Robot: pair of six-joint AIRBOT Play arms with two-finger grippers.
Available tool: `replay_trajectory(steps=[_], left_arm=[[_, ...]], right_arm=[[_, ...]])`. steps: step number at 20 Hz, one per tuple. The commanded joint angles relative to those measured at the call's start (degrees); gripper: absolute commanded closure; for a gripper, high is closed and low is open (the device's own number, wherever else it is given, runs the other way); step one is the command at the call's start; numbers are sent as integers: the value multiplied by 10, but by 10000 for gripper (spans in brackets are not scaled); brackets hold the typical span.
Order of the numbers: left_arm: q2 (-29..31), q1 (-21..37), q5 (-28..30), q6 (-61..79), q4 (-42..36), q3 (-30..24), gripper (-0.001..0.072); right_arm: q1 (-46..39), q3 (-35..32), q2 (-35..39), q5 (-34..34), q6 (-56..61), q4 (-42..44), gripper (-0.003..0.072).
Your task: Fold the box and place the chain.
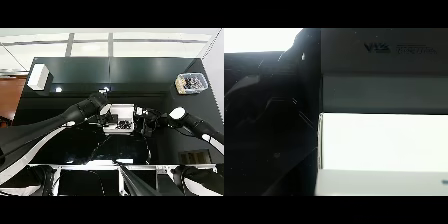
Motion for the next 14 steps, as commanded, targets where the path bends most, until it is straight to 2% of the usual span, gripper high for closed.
replay_trajectory(steps=[1, 2, 4, 6, 7, 9, 10, 14], left_arm=[[0, 0, 0, 0, 0, 0, 681], [0, 0, 0, 0, 0, 0, 681], [0, 0, 0, 0, 0, 0, 681], [0, 0, 0, 0, 0, 0, 681], [0, 0, 0, 0, 0, 0, 681], [0, 0, 0, 0, 0, 0, 681], [0, 0, 0, 0, 0, 0, 681], [0, 0, 0, 0, 0, 0, 681]], right_arm=[[0, 0, -6, -4, -16, 9, -34], [0, 0, -6, -4, -16, 9, 7], [0, 0, -6, -4, -15, 9, 179], [0, 0, -6, -3, -10, 9, 532], [0, 0, -5, -4, -3, 8, 634], [-1, 0, 5, -4, 29, -4, 637], [-2, 0, 16, -6, 63, -27, 674], [-11, 0, 108, -1, 303, -161, 675]])
